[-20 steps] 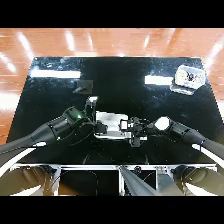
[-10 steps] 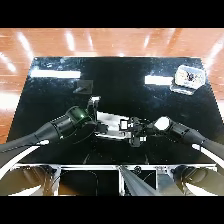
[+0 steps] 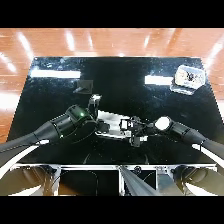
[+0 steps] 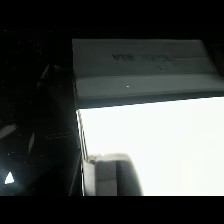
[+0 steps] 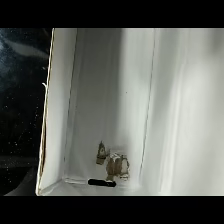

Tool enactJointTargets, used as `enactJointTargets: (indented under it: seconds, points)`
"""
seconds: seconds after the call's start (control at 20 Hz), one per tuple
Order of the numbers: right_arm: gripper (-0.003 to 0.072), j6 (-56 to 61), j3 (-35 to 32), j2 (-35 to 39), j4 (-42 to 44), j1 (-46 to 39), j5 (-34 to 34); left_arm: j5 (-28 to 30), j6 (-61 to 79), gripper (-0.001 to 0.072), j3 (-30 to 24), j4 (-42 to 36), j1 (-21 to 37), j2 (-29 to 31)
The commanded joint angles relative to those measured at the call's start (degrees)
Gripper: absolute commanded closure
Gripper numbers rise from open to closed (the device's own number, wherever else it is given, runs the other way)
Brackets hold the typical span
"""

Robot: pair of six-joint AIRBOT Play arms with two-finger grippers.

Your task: Fold the box and place the chain.

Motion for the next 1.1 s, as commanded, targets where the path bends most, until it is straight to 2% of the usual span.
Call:
enactJointTargets:
  seconds: [0.0,0.1,0.2,0.5,0.55,0.65,0.75,0.85,0.95,1.0,1.05]
  points:
    - [0.0142,0.0,0.0,0.0,0.0,0.1,0.1,0.2,0.0,0.0392,0.1,-0.5,0.0,0.0]
    - [0.0142,0.0,0.0,0.0,0.0,0.1,0.1,0.2,0.0,0.0363,0.4,-0.4,0.0,0.0]
    - [0.0142,0.0,0.0,0.0,0.0,0.1,0.1,0.4,0.0,0.0094,1.0,-0.3,0.0,0.0]
    - [0.0141,0.0,0.0,0.0,0.0,0.1,0.1,4.4,-0.1,0.0093,2.1,1.8,0.0,0.0]
    - [0.0142,0.0,0.0,0.0,0.0,0.1,0.1,5.2,-0.2,0.0105,2.1,2.5,0.0,0.0]
    - [0.0142,0.0,0.0,0.0,0.0,0.1,0.1,5.3,-0.2,0.0241,2.1,3.1,0.0,0.0]
    - [0.0142,0.0,0.0,0.0,0.0,0.1,0.1,4.6,-0.3,0.0288,2.1,3.1,0.0,-0.1]
    - [0.0142,0.0,0.0,0.0,0.0,0.1,0.1,4.5,-0.2,0.0405,2.1,3.1,0.0,-0.6]
    - [0.0141,0.0,0.0,0.0,0.0,0.1,0.1,4.5,-0.2,0.0407,2.1,3.1,0.0,-1.2]
    - [0.0142,0.0,0.0,0.0,0.0,0.1,0.1,4.5,-0.2,0.0447,2.1,3.1,0.0,-1.4]
    - [0.0142,0.0,0.0,0.0,0.0,0.1,0.1,4.0,-0.2,0.0523,2.1,3.5,0.0,-1.5]
